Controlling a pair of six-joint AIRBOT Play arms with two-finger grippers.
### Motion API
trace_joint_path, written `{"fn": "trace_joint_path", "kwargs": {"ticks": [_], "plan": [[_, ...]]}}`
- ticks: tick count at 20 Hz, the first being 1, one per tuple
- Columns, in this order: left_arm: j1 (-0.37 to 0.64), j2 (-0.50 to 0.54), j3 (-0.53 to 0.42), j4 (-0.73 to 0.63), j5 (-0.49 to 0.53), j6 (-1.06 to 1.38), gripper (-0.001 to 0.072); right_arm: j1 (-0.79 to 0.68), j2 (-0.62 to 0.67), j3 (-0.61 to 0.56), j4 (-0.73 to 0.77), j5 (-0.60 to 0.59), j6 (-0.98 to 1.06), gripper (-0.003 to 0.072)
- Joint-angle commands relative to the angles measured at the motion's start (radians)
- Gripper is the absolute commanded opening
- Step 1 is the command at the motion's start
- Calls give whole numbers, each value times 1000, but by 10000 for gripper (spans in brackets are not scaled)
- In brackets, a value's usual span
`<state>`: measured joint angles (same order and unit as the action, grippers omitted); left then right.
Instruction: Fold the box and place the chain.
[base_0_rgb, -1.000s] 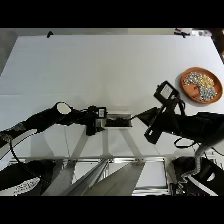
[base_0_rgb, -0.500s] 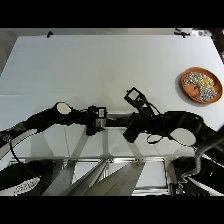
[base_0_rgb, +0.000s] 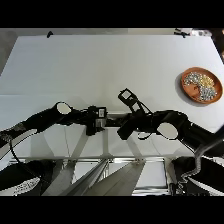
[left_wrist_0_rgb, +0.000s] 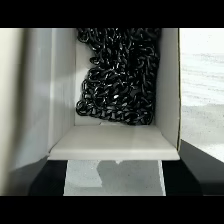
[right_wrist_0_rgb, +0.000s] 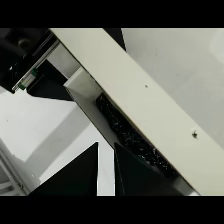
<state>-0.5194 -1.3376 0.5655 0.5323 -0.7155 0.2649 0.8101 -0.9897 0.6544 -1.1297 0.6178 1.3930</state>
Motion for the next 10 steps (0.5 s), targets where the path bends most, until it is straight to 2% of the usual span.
{"fn": "trace_joint_path", "kwargs": {"ticks": [1,5,10], "plan": [[0,1,0,0,0,0,273,1,-11,0,5,-36,25,132],[0,1,0,0,0,0,273,-35,35,0,13,-26,24,133],[0,1,0,0,0,0,273,-39,275,0,-13,107,-59,129]]}}
